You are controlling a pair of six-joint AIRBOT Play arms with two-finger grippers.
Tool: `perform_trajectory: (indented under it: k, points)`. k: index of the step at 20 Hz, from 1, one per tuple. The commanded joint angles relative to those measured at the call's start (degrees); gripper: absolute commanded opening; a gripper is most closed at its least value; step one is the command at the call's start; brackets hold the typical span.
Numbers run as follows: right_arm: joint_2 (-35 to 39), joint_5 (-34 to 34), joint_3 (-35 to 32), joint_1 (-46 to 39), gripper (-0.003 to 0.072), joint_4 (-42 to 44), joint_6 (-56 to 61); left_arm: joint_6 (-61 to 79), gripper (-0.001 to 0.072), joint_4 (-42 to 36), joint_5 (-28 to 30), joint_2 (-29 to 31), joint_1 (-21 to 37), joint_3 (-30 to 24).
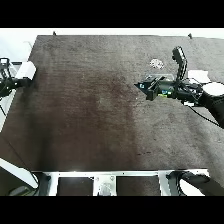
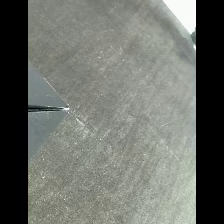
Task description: Fold the box and place the chain.
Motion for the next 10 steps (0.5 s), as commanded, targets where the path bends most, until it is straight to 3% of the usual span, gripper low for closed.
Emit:
perform_trajectory:
  k: [1,2,8,10]
  points:
    - [0.0,-0.8,0.0,0.0,0.0017,1.4,0.0,-0.3,0.0558,0.2,1.4,-0.9,0.0,0.8]
    - [0.0,-1.3,0.0,0.0,0.0016,1.7,0.0,-0.4,0.0706,0.3,2.1,-0.9,0.0,0.8]
    - [0.0,-3.3,0.0,0.0,0.0028,2.2,0.0,2.2,0.0720,0.8,1.7,-0.2,0.0,0.9]
    - [0.0,-3.7,0.0,0.0,0.0349,2.4,0.0,1.9,0.0720,2.0,-2.4,1.3,0.1,2.2]
